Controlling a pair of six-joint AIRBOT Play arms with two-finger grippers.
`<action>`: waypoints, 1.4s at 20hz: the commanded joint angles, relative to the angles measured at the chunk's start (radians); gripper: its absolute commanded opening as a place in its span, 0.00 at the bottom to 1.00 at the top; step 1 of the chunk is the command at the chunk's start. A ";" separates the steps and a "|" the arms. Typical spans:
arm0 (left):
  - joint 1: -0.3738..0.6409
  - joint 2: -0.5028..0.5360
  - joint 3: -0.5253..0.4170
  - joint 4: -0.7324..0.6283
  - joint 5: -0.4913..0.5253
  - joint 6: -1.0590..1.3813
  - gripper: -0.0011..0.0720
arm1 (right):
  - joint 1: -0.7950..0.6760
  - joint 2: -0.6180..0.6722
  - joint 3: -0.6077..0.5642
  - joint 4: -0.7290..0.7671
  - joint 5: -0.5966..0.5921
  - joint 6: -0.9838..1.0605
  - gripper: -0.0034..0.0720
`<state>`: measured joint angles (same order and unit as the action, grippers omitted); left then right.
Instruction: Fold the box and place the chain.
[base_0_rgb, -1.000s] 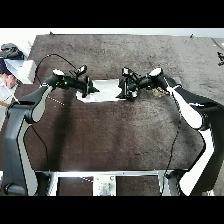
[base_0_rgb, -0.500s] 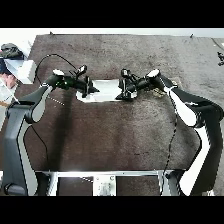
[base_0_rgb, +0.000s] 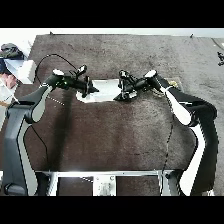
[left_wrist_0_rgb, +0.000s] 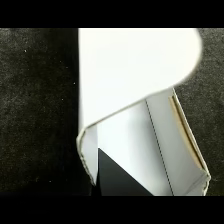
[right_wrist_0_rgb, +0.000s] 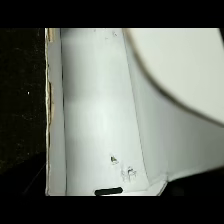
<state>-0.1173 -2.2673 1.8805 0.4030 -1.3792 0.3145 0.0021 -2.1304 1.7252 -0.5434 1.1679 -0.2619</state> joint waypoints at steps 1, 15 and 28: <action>0.000 -0.001 0.000 0.000 0.000 0.000 0.03 | 0.004 -0.008 0.010 -0.034 -0.001 0.000 0.83; 0.000 -0.001 0.000 0.000 0.000 0.000 0.03 | 0.010 -0.008 0.011 -0.040 -0.028 -0.007 0.65; 0.000 -0.001 0.000 0.000 0.000 0.000 0.03 | 0.009 -0.008 0.011 -0.037 -0.046 -0.007 0.52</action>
<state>-0.1165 -2.2673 1.8805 0.4034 -1.3769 0.3149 0.0120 -2.1376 1.7348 -0.5812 1.1267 -0.2699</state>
